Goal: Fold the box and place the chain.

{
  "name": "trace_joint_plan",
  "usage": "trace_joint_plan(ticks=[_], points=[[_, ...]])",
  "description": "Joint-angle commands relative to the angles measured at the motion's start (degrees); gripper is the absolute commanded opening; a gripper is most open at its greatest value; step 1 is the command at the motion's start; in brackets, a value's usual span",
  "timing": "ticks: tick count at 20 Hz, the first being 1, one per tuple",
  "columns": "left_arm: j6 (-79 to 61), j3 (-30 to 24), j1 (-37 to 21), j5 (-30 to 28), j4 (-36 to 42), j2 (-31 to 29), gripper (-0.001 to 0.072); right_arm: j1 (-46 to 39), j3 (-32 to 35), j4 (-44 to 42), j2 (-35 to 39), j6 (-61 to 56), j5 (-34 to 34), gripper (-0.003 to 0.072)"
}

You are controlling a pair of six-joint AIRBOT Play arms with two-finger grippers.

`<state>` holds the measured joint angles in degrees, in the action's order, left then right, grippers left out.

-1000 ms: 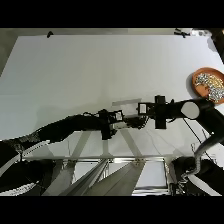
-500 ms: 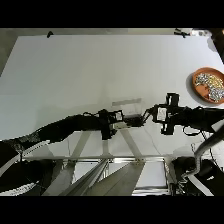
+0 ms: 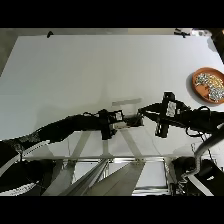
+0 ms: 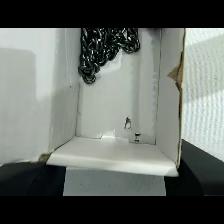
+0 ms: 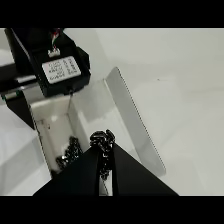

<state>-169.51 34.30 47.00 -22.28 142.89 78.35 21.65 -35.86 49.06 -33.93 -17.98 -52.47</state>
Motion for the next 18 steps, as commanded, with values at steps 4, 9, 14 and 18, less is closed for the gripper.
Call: trace_joint_plan(ticks=[4, 9, 14, 18], points=[[0.0, 0.0, 0.0, 0.0, 0.0, 0.0, 0.0257, 0.0, 0.0, -1.6, -9.6, -1.5, -1.1, 0.0014], [0.0, 0.0, 0.0, 0.0, 0.0, 0.0, 0.0257, 0.0, 0.0, 5.2, -19.1, -6.2, -2.5, 0.0064], [0.0, 0.0, 0.0, 0.0, 0.0, 0.0, 0.0257, 0.0, 0.0, 5.7, -22.7, -6.2, -1.5, 0.0162], [0.0, 0.0, 0.0, 0.0, 0.0, 0.0, 0.0257, 0.0, 0.0, 5.8, -22.9, -6.2, -0.5, 0.0238]])
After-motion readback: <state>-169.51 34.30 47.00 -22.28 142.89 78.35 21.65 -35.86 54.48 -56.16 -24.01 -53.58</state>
